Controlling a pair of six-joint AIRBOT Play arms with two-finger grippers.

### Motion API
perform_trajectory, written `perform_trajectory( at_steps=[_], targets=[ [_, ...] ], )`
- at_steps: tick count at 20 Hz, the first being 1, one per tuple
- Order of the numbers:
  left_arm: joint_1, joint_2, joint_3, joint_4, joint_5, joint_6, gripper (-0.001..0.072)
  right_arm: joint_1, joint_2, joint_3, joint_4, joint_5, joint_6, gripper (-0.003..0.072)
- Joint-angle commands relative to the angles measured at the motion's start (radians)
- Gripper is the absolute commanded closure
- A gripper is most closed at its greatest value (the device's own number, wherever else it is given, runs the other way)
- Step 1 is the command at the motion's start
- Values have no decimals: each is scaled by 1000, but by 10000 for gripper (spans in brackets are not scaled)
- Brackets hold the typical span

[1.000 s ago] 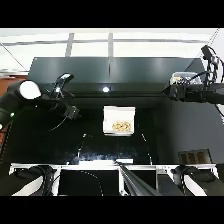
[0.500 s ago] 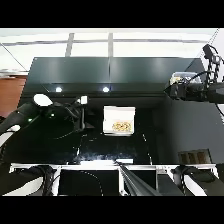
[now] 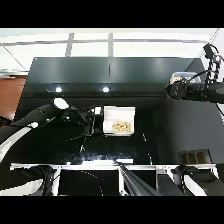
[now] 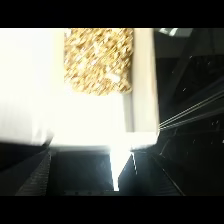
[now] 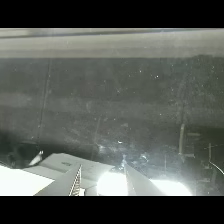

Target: Fold the box and place the chain.

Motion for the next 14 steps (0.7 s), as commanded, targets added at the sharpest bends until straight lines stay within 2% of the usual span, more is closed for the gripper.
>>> perform_trajectory(
  at_steps=[1, 9, 10, 11, 12, 13, 14],
  targets=[
    [-25, -13, 2, -22, 15, 14, 3, 0, 0, 1, 1, -4, 0, 351],
    [-29, -13, 2, -25, 18, 14, 8, 0, 0, -14, 0, -6, 0, 351],
    [-31, -13, 2, -25, 19, 14, 30, 0, -2, -24, -2, -7, 0, 351],
    [-31, -13, 2, -25, 19, 14, 106, 0, -2, -37, -4, -10, 0, 350],
    [-31, -13, 2, -25, 19, 14, 223, 0, -5, -52, -14, -14, 0, 316],
    [-31, -13, 2, -25, 19, 14, 310, 5, -10, -67, -40, -23, 0, 18],
    [-31, -13, 2, -25, 19, 14, 318, 15, -18, -79, -74, -36, -1, -33]
  ],
)
